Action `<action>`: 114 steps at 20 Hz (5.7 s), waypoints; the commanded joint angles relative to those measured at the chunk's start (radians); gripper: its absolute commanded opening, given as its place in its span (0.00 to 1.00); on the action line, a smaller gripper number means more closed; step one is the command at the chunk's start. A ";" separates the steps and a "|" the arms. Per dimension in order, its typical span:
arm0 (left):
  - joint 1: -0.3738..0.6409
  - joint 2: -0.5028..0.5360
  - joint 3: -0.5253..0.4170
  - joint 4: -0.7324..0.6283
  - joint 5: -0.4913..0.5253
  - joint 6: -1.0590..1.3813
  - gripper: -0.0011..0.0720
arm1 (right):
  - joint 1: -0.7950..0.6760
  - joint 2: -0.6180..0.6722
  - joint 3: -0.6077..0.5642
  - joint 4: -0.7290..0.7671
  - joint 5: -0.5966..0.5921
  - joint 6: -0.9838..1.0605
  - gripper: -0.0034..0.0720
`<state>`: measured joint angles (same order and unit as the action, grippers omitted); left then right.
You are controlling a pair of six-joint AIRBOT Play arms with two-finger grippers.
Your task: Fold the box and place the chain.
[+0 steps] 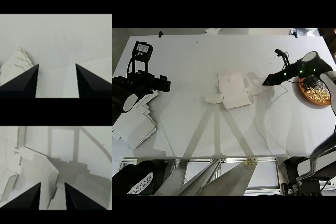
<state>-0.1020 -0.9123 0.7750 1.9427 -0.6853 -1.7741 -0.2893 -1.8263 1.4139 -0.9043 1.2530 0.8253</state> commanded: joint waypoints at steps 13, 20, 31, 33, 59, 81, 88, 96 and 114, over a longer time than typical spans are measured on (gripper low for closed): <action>0.001 0.000 0.000 0.000 0.000 0.000 0.70 | 0.086 0.015 0.038 0.294 0.140 -0.295 0.05; 0.001 0.000 0.000 0.000 0.000 0.000 0.70 | 0.116 0.294 -0.051 0.357 -0.071 -0.312 0.05; 0.001 0.000 0.000 0.000 0.000 0.000 0.70 | 0.114 0.543 -0.739 0.616 -0.606 -0.668 0.05; 0.001 0.000 0.000 0.000 0.000 0.000 0.70 | 0.114 0.539 -0.782 0.652 -0.677 -0.725 0.05; 0.001 0.000 0.000 0.000 0.000 0.000 0.70 | 0.114 0.438 -0.784 0.673 -0.666 -0.808 0.06; -0.007 -0.558 0.483 -1.194 -0.179 1.155 0.98 | 0.115 0.438 -0.784 0.673 -0.666 -0.808 0.06; -0.016 -0.872 0.775 -1.231 -0.356 1.205 0.98 | 0.114 0.438 -0.784 0.673 -0.666 -0.808 0.06; -0.051 -0.995 0.856 -1.230 -0.411 1.211 0.98 | 0.115 0.438 -0.784 0.673 -0.666 -0.808 0.06; -0.101 -1.036 0.856 -1.145 -0.385 1.228 0.04 | 0.114 0.438 -0.784 0.673 -0.666 -0.808 0.06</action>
<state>-0.2024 -1.9480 1.6310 0.7856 -1.0679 -0.5465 -0.1749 -1.3880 0.6304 -0.2287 0.5858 0.0174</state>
